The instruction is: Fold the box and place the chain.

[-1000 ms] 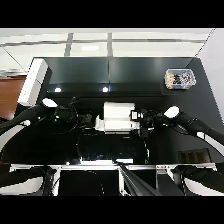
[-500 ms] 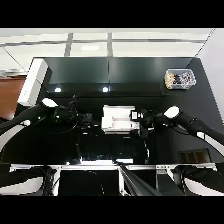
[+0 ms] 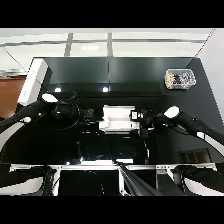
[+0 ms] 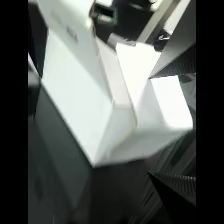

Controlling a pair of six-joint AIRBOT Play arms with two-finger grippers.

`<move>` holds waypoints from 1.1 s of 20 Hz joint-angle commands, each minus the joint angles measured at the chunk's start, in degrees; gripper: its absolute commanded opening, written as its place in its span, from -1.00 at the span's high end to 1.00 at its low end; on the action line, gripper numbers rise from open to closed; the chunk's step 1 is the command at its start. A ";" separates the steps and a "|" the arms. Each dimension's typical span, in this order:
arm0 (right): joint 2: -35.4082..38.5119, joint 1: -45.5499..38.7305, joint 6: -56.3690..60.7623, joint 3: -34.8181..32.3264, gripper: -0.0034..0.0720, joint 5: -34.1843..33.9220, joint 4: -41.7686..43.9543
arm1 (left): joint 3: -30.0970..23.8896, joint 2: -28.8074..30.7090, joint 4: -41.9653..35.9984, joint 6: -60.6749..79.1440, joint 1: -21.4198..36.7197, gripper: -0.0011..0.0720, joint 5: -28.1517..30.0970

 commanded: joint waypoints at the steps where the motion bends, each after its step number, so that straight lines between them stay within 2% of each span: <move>1: 0.04 0.02 0.00 0.00 -0.21 0.00 0.00 | 0.70 -0.02 -0.66 -0.09 -3.39 -0.71 -0.55; 3: 0.04 0.02 0.00 0.00 -0.21 0.00 0.00 | 0.94 -0.02 -0.59 -0.33 -4.83 -0.64 -0.46; 4: 0.04 0.02 0.00 0.00 -0.21 0.00 0.00 | 1.22 0.00 -0.35 -0.63 -4.96 -0.29 -0.44; 5: 0.04 0.02 0.00 0.00 -0.21 0.00 0.02 | 1.53 0.00 0.17 -3.04 -4.94 -0.12 -0.24; 9: 0.04 0.02 0.00 0.00 -0.21 -0.04 0.02 | 4.39 0.02 6.67 -10.34 -5.92 -0.12 0.81; 13: 0.04 0.02 0.00 0.00 -0.21 -0.04 0.00 | 9.64 0.02 19.15 -20.90 -9.14 -0.13 1.31; 17: 0.04 0.02 0.00 0.00 -0.21 -0.04 0.00 | 13.53 0.02 24.28 -28.68 -13.46 -0.14 1.99; 22: 0.04 0.02 0.02 0.00 -0.21 -0.09 0.02 | 16.61 0.02 36.87 -43.23 -19.74 -0.14 4.02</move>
